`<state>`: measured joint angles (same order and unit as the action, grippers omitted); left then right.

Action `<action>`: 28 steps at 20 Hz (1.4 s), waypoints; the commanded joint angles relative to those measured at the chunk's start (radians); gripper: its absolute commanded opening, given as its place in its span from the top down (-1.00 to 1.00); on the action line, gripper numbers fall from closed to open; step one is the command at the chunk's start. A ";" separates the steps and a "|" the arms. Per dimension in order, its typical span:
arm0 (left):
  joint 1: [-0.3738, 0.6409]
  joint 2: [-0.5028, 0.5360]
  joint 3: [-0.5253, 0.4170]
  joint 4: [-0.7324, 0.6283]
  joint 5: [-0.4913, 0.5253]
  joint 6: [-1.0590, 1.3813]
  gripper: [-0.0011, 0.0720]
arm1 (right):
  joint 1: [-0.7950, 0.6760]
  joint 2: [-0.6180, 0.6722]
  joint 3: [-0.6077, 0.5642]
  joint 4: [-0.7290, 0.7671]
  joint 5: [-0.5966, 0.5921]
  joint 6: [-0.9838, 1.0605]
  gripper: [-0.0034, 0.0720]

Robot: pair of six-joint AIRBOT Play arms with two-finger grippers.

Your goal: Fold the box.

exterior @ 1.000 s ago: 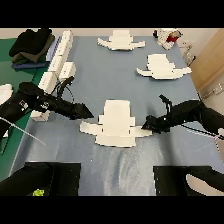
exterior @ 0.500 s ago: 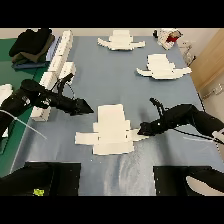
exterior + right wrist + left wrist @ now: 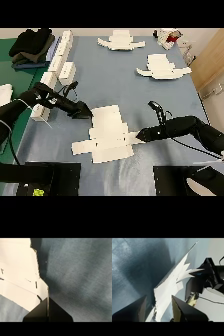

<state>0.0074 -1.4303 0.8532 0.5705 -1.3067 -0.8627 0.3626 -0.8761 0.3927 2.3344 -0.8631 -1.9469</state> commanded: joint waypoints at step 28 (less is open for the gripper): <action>-0.134 -0.093 0.127 -0.166 -0.078 0.614 0.95 | 0.002 0.015 0.152 -0.575 -0.005 0.311 0.15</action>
